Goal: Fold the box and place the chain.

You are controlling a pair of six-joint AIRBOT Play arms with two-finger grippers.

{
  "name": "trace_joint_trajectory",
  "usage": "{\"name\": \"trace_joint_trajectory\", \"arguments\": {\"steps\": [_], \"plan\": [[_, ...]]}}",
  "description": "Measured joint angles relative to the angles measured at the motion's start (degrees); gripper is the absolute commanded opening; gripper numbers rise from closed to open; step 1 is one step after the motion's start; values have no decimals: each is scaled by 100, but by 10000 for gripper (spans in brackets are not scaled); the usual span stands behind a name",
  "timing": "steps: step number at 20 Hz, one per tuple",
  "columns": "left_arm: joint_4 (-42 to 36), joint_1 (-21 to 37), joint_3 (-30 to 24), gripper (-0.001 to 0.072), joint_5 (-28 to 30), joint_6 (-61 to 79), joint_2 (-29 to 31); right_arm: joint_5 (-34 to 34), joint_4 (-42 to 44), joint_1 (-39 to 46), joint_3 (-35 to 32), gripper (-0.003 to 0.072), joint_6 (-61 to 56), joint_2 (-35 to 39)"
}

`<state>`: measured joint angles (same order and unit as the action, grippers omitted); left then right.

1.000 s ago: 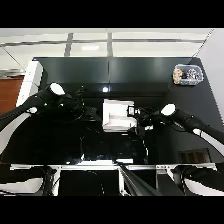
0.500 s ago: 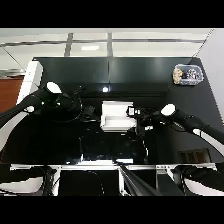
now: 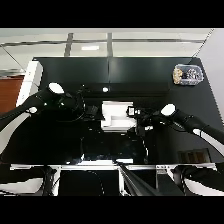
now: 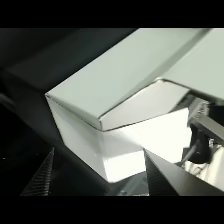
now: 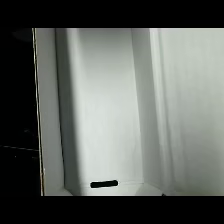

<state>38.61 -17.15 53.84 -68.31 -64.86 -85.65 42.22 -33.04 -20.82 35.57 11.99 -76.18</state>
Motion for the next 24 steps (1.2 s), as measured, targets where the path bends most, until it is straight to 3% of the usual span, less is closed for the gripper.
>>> {"name": "trace_joint_trajectory", "arguments": {"steps": [7, 13, 17, 18, 19, 20, 24], "plan": [[450, -385, 2, 645, 697, -544, 0, 0, -2, 0, 0, 238, -2, 0], [531, -463, 7, 630, 876, -831, 0, 0, 0, 0, 0, 238, -2, 0], [1054, -669, 160, 626, 918, -1276, 0, -2, 0, 0, 0, 238, 0, 0], [1274, -772, 234, 598, 925, -1458, 0, -2, -2, 0, 0, 238, 0, 0], [1488, -883, 313, 502, 929, -1661, 0, -2, -2, 0, 0, 238, 0, 0], [1722, -1019, 398, 468, 929, -1899, 0, 0, -2, 0, 0, 238, 0, 0], [2413, -1539, 667, 468, 918, -2841, 0, 0, 0, 0, 0, 237, 0, 0]]}}
